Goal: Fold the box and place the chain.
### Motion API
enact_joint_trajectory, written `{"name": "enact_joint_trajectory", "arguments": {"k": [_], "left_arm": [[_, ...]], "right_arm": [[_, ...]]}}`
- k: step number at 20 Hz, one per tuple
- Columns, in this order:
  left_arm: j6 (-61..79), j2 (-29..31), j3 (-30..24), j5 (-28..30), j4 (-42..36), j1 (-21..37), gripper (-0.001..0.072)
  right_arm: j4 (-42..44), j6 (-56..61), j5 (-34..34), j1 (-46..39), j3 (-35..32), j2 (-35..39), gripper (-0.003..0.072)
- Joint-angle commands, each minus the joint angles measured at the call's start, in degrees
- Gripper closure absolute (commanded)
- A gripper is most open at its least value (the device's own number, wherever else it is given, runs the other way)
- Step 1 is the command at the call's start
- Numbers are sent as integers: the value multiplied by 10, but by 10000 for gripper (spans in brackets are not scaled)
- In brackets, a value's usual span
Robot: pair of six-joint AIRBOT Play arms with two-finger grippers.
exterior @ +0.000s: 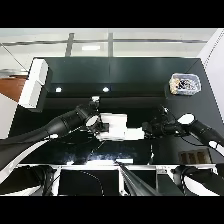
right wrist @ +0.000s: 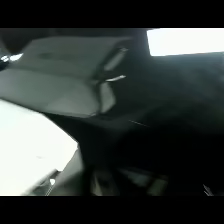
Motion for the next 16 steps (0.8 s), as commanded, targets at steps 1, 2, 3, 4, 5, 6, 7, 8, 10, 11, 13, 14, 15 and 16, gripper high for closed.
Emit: {"name": "enact_joint_trajectory", "arguments": {"k": [1, 2, 3, 4, 5, 6, 7, 8, 10, 11, 13, 14, 15, 16], "left_arm": [[0, 0, 0, 1, 0, 0, 683], [0, 0, 0, 2, 0, 0, 683], [0, 0, 0, 2, 0, 0, 682], [0, 0, 0, 2, 0, 0, 683], [0, 0, 0, 2, 0, 0, 682], [0, 0, 0, 2, 0, 0, 683], [0, 0, 0, 1, 0, 0, 683], [0, 0, 0, 1, 0, 0, 683], [0, 0, 0, 1, 0, 0, 683], [0, 0, 0, 1, 0, 0, 683], [0, 0, 0, 1, 0, 0, 683], [0, 0, 0, 1, 0, 0, 683], [0, 0, 0, 1, 0, 0, 683], [0, 0, 0, 1, 0, 0, 683]], "right_arm": [[60, -68, 21, 20, 25, -10, 177], [52, -80, 43, 20, 37, -10, 180], [50, -83, 63, 21, 47, -10, 180], [50, -84, 75, 24, 55, -10, 179], [50, -84, 77, 30, 60, -10, 96], [50, -84, 77, 38, 64, -10, -30], [52, -84, 76, 47, 69, -10, -26], [57, -84, 74, 56, 71, -10, -25], [60, -76, 55, 76, 73, -10, -24], [60, -63, 41, 89, 74, -10, -23], [60, -43, 15, 118, 76, -10, 109], [59, -34, 2, 133, 78, -10, 153], [50, -15, -12, 147, 82, -10, 201], [28, 8, -24, 159, 90, -10, 290]]}}
